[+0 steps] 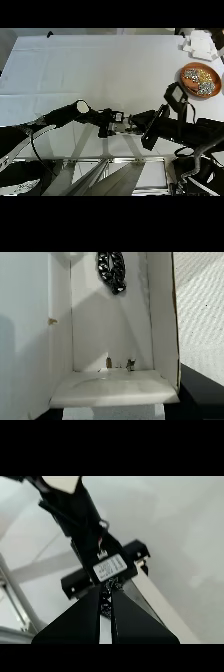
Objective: Fold the box and place the chain.
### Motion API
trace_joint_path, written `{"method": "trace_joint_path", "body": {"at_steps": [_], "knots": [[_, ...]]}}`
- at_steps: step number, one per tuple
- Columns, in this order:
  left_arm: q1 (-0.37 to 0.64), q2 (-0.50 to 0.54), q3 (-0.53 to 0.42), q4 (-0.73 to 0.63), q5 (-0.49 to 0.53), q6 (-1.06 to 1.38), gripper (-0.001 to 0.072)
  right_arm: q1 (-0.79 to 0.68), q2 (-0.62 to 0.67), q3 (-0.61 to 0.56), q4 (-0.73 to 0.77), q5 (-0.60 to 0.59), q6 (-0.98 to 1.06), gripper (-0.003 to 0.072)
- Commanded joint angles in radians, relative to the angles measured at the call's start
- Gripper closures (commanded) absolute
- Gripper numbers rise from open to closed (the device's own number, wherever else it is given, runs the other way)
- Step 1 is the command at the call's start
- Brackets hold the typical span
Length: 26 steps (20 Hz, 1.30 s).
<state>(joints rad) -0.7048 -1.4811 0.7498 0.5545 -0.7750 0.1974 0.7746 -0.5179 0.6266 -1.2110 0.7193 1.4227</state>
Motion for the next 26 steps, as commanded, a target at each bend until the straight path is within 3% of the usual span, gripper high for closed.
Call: {"method": "trace_joint_path", "body": {"at_steps": [1, 6, 10, 18, 20, 23, 26], "knots": [[0.000, 0.000, 0.000, 0.000, 0.000, 0.000, 0.0375, 0.001, -0.033, -0.025, -0.020, 0.037, 0.045, 0.0673], [0.000, 0.000, 0.000, 0.000, 0.000, 0.000, 0.0375, 0.000, -0.033, -0.085, -0.069, 0.058, 0.118, 0.0673], [0.000, 0.000, 0.000, 0.000, 0.000, 0.000, 0.0375, 0.000, -0.050, -0.178, -0.068, -0.038, 0.132, 0.0674], [0.000, 0.000, 0.000, 0.000, 0.000, 0.000, 0.0375, 0.000, -0.337, -0.216, -0.061, -0.241, 0.182, 0.0669], [0.000, 0.000, 0.000, 0.000, 0.000, 0.000, 0.0375, 0.000, -0.360, -0.216, -0.060, -0.270, 0.242, 0.0484], [0.000, 0.000, 0.000, 0.000, 0.000, 0.000, 0.0375, 0.000, -0.351, -0.215, -0.060, -0.301, 0.291, 0.0477], [0.000, 0.000, 0.000, 0.000, 0.000, 0.000, 0.0375, 0.000, -0.285, -0.215, -0.057, -0.254, 0.300, 0.0478]]}}
